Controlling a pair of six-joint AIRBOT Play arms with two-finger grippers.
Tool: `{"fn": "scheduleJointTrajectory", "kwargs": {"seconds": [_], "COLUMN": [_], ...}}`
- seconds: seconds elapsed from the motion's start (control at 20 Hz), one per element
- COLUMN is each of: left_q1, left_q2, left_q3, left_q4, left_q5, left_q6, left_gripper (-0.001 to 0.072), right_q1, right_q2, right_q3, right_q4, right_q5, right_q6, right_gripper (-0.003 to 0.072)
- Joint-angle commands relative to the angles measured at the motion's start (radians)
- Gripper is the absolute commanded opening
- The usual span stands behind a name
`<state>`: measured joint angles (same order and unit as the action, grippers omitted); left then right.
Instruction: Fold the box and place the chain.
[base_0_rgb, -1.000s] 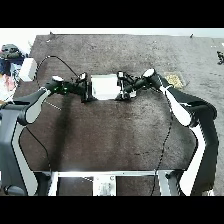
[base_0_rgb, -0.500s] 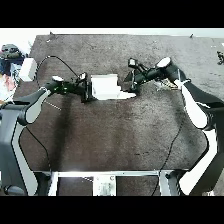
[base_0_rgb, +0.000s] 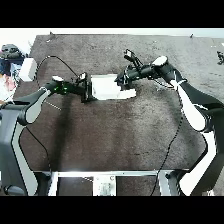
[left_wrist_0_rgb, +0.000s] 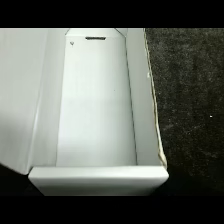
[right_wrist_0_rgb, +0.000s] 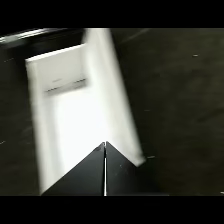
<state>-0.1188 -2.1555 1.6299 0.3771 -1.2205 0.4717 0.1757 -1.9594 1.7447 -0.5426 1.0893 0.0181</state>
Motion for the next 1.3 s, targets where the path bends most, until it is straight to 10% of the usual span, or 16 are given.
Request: {"fn": "scheduleJointTrajectory", "kwargs": {"seconds": [0.0,1.05,1.25], "left_q1": [0.0,0.0,0.0], "left_q2": [0.0,0.0,0.0], "left_q3": [0.0,0.0,0.0], "left_q4": [0.0,0.0,0.0], "left_q5": [0.001,0.001,0.001], "left_q6": [0.0,0.0,0.0], "left_gripper": [0.0217,0.0217,0.0218], "right_q1": [0.018,-0.005,-0.05], "right_q2": [-0.019,-0.018,0.095], "right_q3": [0.0,0.001,0.001], "right_q4": [0.016,-0.037,-0.145], "right_q5": [-0.167,-0.148,0.042], "right_q6": [0.002,0.002,0.002], "right_gripper": [0.0011,0.0011,0.0012]}}
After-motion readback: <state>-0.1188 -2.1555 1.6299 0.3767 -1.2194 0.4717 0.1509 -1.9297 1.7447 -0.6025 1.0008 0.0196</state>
